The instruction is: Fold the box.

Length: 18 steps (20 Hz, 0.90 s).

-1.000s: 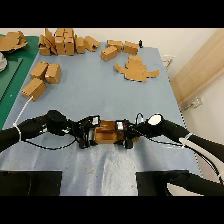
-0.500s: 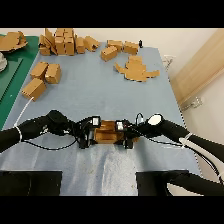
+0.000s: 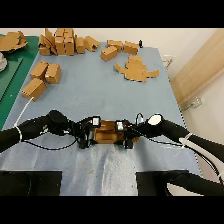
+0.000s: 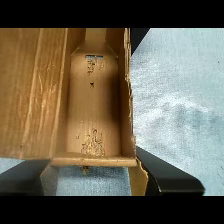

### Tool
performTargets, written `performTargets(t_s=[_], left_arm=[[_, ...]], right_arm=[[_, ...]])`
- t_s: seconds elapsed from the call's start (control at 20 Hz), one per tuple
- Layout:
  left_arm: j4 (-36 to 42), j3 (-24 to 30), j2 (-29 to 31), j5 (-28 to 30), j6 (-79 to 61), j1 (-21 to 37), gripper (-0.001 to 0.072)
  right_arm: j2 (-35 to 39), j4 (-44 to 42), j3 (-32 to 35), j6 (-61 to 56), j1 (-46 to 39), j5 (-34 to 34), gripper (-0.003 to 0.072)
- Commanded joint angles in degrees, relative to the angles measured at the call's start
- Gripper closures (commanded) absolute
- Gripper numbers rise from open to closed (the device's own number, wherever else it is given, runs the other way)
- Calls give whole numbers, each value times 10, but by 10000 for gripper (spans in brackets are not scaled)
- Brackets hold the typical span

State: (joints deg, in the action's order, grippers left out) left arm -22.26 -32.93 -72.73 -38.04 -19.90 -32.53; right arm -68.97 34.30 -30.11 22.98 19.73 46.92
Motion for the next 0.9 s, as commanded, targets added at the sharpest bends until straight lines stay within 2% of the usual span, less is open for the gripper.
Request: performTargets(t_s=[0.0,0.3,0.35,0.55,0.7,0.85], left_arm=[[0,0,0,0,0,0,187],[0,0,0,0,0,0,187],[0,0,0,0,0,0,187],[0,0,0,0,0,0,187],[0,0,0,0,0,0,186],[0,0,0,0,0,0,187]], right_arm=[[0,0,0,0,0,2,180],[0,-1,0,0,0,10,170],[0,-2,-1,-1,0,12,-32],[11,8,0,-26,-2,14,-34],[38,80,0,-104,-21,8,-34],[107,184,-1,-229,-59,26,-34]])
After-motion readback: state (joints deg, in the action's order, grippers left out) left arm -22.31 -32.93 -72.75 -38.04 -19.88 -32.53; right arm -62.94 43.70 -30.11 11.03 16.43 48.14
